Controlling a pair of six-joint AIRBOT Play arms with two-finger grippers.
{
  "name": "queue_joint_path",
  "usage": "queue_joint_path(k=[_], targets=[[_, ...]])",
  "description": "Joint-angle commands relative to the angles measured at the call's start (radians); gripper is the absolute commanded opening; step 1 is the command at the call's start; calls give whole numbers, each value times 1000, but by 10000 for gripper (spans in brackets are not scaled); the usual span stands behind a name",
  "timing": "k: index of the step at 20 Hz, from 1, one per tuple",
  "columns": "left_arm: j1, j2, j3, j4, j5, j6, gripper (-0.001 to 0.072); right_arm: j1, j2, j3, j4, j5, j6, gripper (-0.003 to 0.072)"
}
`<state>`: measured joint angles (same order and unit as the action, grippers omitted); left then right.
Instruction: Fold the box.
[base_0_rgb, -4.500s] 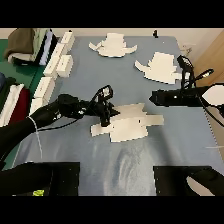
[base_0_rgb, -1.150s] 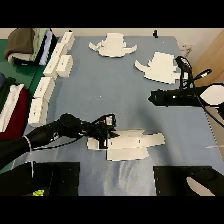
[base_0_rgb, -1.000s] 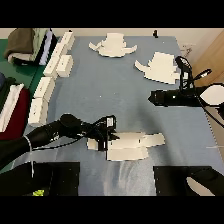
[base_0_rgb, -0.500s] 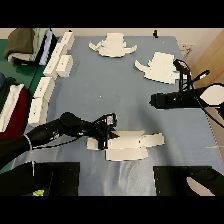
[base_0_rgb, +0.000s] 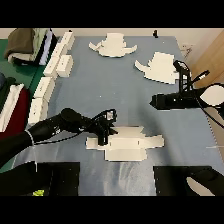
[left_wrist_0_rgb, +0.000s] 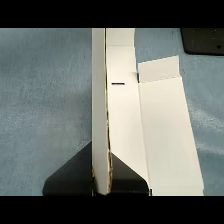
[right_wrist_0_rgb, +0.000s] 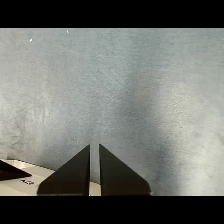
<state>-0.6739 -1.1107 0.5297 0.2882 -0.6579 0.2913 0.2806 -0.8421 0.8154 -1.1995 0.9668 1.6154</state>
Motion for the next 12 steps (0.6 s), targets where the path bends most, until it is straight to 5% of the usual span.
queue_joint_path(k=[1, 3, 5, 12], targets=[[0, -29, 2, 9, -28, -2, 17, 1, 0, 0, -2, 1, 0, 81], [0, -29, 2, 8, -33, -2, 17, 1, 0, 0, -1, 3, 0, 80], [0, -29, 2, 8, -34, -2, 17, 1, 0, 0, -3, 37, 0, 3], [0, -29, 2, 5, -32, -1, 17, 2, 0, 0, -76, 323, 127, 4]])
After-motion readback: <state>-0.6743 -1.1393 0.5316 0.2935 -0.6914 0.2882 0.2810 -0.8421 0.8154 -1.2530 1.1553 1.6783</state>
